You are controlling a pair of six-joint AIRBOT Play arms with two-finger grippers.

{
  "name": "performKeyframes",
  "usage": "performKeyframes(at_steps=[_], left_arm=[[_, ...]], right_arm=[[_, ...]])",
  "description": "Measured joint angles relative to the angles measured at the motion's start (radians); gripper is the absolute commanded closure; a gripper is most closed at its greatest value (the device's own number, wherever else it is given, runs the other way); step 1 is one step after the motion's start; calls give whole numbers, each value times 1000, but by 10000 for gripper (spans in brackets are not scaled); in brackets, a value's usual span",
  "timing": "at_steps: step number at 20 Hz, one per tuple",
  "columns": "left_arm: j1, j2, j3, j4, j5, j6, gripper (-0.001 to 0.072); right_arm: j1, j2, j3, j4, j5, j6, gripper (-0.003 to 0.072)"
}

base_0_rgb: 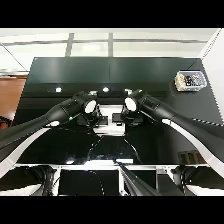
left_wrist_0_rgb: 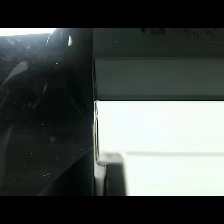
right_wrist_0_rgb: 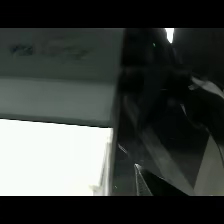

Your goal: Fold the box and place the chain.

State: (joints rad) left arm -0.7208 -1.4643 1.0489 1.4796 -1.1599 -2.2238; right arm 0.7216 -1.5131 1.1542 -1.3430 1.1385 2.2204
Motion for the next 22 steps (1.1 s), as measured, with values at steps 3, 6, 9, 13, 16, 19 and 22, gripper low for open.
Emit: performKeyframes(at_steps=[3, 6, 9, 13, 16, 19, 22], left_arm=[[0, 0, 0, 0, 0, 0, 684], [0, 0, 0, 0, -1, 0, 684], [0, 0, 0, 0, -2, 1, 684], [0, 0, 0, 0, -2, 1, 684], [0, 0, 0, 0, -2, 1, 684], [0, 0, 0, 0, -1, 1, 684], [0, 0, 0, 0, -1, 1, 684]], right_arm=[[-20, 77, 0, -2, 18, -58, 226], [-53, 206, 0, -25, 29, -135, 226], [-114, 358, 0, -153, 14, -241, 226], [-296, 442, -1, -434, -92, -340, -34], [-518, 409, -2, -463, -161, -363, -34], [-736, 311, 9, -341, -206, -372, -34], [-897, 159, 90, -169, -201, -323, -27]])
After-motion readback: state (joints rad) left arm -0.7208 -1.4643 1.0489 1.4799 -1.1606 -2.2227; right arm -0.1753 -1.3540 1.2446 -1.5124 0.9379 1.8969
